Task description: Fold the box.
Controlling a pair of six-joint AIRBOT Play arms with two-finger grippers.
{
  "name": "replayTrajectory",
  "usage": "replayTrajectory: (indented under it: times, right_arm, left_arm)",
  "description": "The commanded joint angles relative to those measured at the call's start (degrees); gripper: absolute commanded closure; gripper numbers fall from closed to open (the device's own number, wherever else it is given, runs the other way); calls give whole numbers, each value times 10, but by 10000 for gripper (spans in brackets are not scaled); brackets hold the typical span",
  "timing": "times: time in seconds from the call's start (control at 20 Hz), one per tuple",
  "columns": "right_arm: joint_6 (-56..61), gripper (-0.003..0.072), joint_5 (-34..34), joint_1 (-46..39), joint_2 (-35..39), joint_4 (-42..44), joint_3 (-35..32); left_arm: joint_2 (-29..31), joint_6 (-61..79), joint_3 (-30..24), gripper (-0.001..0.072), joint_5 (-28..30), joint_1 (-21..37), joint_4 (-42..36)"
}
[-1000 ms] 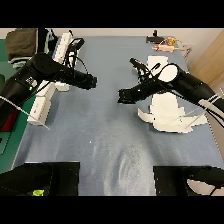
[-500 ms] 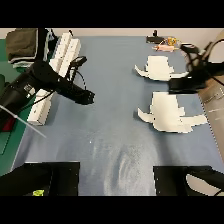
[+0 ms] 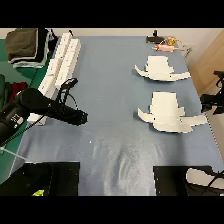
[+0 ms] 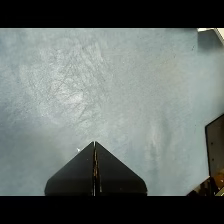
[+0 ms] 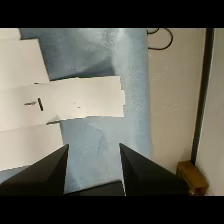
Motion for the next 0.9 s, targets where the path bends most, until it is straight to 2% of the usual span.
replayTrajectory:
  times: [0.0,0.1,0.35,0.45,0.55,0.75,0.8,0.85]
  right_arm:
    - [-23,205,-11,-72,-51,9,-3]
    - [-36,205,-19,-101,-74,31,-3]
    - [-112,205,-19,-154,-127,181,-3]
    - [-134,215,-12,-156,-147,194,-1]
    - [-145,273,-2,-156,-163,196,2]
    - [-164,293,4,-156,-177,220,10]
    - [-173,399,6,-156,-177,237,14]
    - [-182,423,10,-156,-176,253,19]
  left_arm:
    - [19,-22,-15,695,0,0,-1]
    - [19,-30,-15,695,2,0,0]
    - [19,-30,-15,695,5,0,0]
    - [19,-30,-15,695,4,0,0]
    - [19,-30,-15,695,4,0,-1]
    - [19,-31,-15,695,4,0,0]
    - [19,-31,-15,695,4,0,-1]
    - [19,-31,-15,695,4,0,-1]
